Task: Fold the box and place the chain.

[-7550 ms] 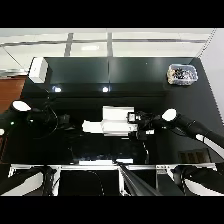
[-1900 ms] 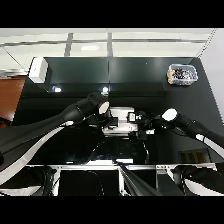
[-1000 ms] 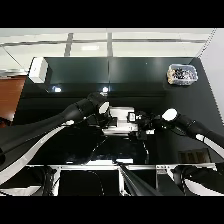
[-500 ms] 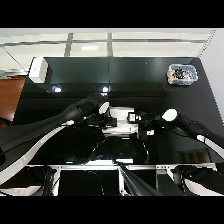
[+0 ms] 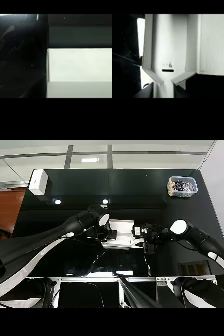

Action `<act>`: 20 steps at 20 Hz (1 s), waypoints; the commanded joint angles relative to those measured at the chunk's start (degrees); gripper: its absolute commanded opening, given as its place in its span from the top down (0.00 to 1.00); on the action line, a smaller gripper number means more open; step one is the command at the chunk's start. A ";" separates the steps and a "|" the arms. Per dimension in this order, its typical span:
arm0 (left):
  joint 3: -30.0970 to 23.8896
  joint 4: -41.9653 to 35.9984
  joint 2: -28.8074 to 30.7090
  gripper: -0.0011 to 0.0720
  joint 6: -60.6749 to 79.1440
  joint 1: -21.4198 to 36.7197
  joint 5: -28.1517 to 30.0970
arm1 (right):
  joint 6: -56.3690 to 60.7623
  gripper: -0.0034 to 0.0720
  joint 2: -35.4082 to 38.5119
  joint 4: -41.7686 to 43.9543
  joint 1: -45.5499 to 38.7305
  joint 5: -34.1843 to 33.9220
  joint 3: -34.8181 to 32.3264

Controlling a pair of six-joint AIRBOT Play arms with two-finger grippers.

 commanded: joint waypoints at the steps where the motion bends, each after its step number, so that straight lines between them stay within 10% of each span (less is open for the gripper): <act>1: 0.04 0.02 -0.02 0.95 -0.04 0.00 0.20 | 0.20 0.79 0.22 3.17 0.00 -0.46 0.04; 10: 0.04 -0.02 -0.02 0.95 -0.04 -0.02 0.55 | 0.31 0.78 -4.50 16.41 5.66 -7.21 0.04; 12: 0.04 -0.02 -0.02 0.95 -0.04 -0.02 0.59 | 1.27 0.46 -4.50 16.31 5.66 -7.21 0.04; 14: 0.04 0.00 -0.02 0.95 -0.04 0.00 0.63 | 4.35 0.68 -4.50 16.15 5.66 -7.52 0.04; 16: 0.04 0.00 -0.02 0.95 -0.04 0.00 0.61 | 6.95 0.48 -4.48 15.67 5.64 -8.09 0.04; 18: 0.04 0.00 -0.02 0.95 -0.04 0.00 0.66 | 13.46 0.94 -4.00 12.81 5.55 -7.32 0.15; 20: 0.04 0.00 -0.02 0.95 -0.04 0.00 0.79 | 28.15 0.93 -1.88 4.74 4.44 -2.23 1.92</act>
